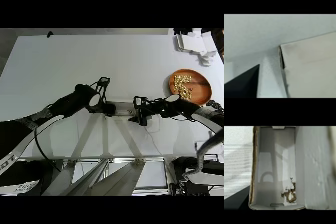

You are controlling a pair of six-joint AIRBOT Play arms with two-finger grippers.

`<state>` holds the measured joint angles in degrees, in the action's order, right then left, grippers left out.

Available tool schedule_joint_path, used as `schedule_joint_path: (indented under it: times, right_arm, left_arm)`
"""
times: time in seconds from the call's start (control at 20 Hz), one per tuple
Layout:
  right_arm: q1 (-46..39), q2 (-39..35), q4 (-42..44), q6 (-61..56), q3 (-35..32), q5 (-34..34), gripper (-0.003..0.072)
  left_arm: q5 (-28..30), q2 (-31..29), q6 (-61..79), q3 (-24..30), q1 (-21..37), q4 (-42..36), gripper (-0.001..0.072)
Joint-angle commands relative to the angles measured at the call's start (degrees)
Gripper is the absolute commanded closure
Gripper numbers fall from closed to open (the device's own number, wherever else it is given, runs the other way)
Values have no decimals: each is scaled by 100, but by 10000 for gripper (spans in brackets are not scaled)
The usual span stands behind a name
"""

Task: Fold the box and place the chain.

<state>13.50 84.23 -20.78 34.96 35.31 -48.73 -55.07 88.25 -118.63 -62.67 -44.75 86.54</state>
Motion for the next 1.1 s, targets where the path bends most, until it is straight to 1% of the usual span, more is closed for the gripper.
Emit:
schedule_joint_path:
  times: [0.0, 0.05, 0.15, 0.2, 0.25, 0.3, 0.45, 0.5, 0.55, 0.6, 0.65, 0.7, 0.75, 0.8, 0.85, 0.9, 0.95, 1.05]
  right_arm:
    - [0, -4, 0, 0, 4, 0, 285]
    - [0, -4, 0, 0, 4, 0, 285]
    - [0, -4, -2, 0, 4, 2, 285]
    - [0, -4, -2, 0, 4, 2, 285]
    - [0, -4, -2, 0, 4, 0, 285]
    - [0, -4, -2, 0, 4, 2, 285]
    - [0, -4, 0, 0, 4, 0, 285]
    - [0, -4, -2, 0, 4, 0, 285]
    - [0, -4, 0, 0, 4, 0, 285]
    - [0, -4, -2, 0, 4, 2, 285]
    - [0, -4, 0, 0, 4, 2, 285]
    - [0, -4, -2, 0, 4, 0, 285]
    - [0, -4, -2, 0, 4, 0, 285]
    - [0, -4, 0, 0, 4, 0, 285]
    - [0, -4, 0, 0, 4, 0, 285]
    - [0, -4, 0, 0, 4, 0, 285]
    - [0, -4, -2, 0, 4, 0, 285]
    - [0, -4, 0, 0, 4, 0, 285]
  left_arm:
    - [-243, 317, -789, -393, -264, 564, 262]
    - [-249, 387, -791, -505, -321, 566, 286]
    - [-238, 455, -785, -616, -393, 588, 471]
    - [-245, 455, -780, -616, -415, 586, 588]
    - [-282, 455, -782, -616, -417, 584, 688]
    - [-334, 455, -780, -616, -415, 566, 702]
    - [-463, 452, -778, -616, -396, 544, 701]
    - [-501, 450, -778, -616, -367, 468, 667]
    - [-538, 442, -758, -616, -310, 356, 581]
    - [-588, 424, -748, -616, -229, 149, 397]
    - [-608, 393, -614, -616, -138, -114, 278]
    - [-603, 332, -162, -616, -35, -457, 235]
    - [-625, 258, 317, -616, 55, -820, 234]
    - [-684, 160, 761, -616, 136, -1143, 207]
    - [-778, 55, 1198, -616, 216, -1394, 187]
    - [-925, -46, 1639, -616, 315, -1569, 187]
    - [-1123, -138, 2094, -614, 446, -1735, 187]
    - [-1637, -295, 3067, -590, 890, -2114, 187]
